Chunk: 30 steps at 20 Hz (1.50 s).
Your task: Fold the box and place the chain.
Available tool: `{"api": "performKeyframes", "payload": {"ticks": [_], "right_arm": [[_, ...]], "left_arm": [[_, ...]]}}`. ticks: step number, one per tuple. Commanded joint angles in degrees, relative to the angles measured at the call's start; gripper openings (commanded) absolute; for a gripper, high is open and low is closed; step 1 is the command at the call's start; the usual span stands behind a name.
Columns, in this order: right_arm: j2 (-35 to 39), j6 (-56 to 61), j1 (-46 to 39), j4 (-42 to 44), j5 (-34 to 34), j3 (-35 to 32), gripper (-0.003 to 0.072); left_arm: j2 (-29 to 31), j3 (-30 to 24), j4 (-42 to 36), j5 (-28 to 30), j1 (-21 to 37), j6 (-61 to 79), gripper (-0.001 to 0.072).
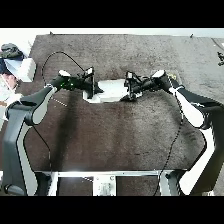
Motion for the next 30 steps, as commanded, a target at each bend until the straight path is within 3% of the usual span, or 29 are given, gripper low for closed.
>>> {"api": "performKeyframes", "payload": {"ticks": [1,25,27,30], "right_arm": [[-0.6,0.0,0.0,-0.1,0.3,0.2,0.0668],[-1.5,0.0,1.0,0.3,0.3,0.2,0.0666],[-1.5,0.0,1.0,0.4,0.3,0.2,0.0565],[-1.5,0.0,1.0,0.3,0.3,0.2,0.0564]], "left_arm": [[0.0,0.0,0.0,0.0,0.0,0.0,0.0011],[0.0,0.0,0.0,0.0,0.0,0.0,0.0011],[0.0,0.0,0.0,0.0,0.0,0.0,0.0011],[0.0,0.0,0.0,0.0,0.0,0.0,0.0011]]}}
